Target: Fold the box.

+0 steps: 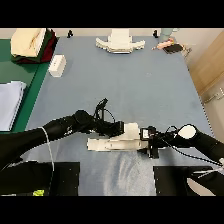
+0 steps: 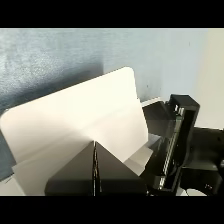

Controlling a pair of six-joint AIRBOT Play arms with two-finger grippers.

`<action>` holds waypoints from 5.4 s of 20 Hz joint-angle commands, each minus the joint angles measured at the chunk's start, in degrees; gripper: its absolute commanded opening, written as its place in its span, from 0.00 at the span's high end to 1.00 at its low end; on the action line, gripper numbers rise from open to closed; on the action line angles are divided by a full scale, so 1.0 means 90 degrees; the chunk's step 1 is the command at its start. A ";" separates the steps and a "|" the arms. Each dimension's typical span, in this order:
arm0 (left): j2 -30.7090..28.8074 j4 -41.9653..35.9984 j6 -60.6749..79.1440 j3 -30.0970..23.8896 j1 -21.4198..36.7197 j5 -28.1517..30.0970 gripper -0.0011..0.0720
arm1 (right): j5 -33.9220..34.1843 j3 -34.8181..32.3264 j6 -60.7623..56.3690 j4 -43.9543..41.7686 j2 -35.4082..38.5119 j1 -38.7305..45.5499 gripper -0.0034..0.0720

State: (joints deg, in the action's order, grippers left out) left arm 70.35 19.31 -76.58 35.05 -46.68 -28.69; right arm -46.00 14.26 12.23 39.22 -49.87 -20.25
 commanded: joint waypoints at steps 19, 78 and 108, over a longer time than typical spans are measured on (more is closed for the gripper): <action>-0.3985 0.3691 0.2620 -0.0022 0.1056 -0.1962 0.57 | 0.0000 0.0007 0.0027 0.0002 0.0007 -0.0007 0.30; -0.4330 0.3869 -0.1724 -0.2208 0.3065 -0.3060 0.96 | 0.0000 0.0007 0.0027 0.0002 0.0005 -0.0007 0.30; -0.2739 0.0561 -0.0964 -0.1923 0.0066 0.0726 0.46 | 0.0000 0.0007 0.0027 0.0002 0.0005 -0.0007 0.30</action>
State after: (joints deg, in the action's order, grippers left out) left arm 43.90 28.93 -85.38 16.69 -46.15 -24.45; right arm -46.00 14.31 12.47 39.27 -49.84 -20.27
